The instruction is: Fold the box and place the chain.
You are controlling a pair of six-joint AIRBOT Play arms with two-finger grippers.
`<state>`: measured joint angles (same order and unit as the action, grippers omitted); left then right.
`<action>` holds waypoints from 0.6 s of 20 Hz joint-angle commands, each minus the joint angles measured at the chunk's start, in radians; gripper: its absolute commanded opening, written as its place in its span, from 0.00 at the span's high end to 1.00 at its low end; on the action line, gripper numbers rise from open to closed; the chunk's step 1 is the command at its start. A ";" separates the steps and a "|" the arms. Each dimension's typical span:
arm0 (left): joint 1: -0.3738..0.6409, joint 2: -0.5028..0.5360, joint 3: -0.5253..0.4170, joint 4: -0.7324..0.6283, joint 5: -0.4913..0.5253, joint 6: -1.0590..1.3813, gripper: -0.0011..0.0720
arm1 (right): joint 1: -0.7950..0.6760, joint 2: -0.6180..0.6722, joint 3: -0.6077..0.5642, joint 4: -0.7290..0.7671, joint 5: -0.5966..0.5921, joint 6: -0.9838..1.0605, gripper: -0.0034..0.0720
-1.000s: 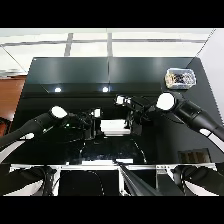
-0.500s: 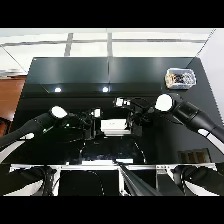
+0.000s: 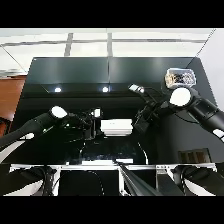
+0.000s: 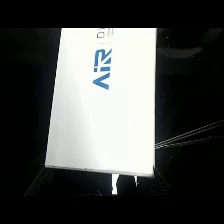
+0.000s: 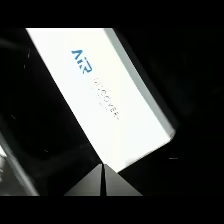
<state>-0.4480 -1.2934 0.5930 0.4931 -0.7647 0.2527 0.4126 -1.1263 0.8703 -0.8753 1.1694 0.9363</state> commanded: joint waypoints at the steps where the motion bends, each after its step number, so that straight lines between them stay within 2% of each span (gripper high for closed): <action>1: -0.001 -0.001 0.001 0.000 0.000 0.001 0.50 | -0.041 0.006 -0.111 0.361 -0.033 0.132 0.93; 3: -0.001 -0.001 0.001 0.000 0.000 0.001 0.50 | -0.021 -0.020 -0.163 0.554 -0.106 0.054 0.93; 4: -0.001 -0.001 0.001 0.000 0.000 0.001 0.50 | -0.010 -0.040 -0.169 0.576 -0.147 0.046 0.93; 7: -0.001 -0.001 0.001 0.000 0.000 0.001 0.50 | -0.003 -0.111 -0.169 0.566 -0.199 0.047 0.93; 12: -0.001 -0.001 0.001 0.000 0.000 0.001 0.50 | -0.003 -0.203 -0.169 0.418 -0.222 0.069 0.93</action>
<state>-0.4484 -1.2934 0.5930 0.4934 -0.7647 0.2543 0.4080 -1.2819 0.7059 -0.3912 0.9745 0.9890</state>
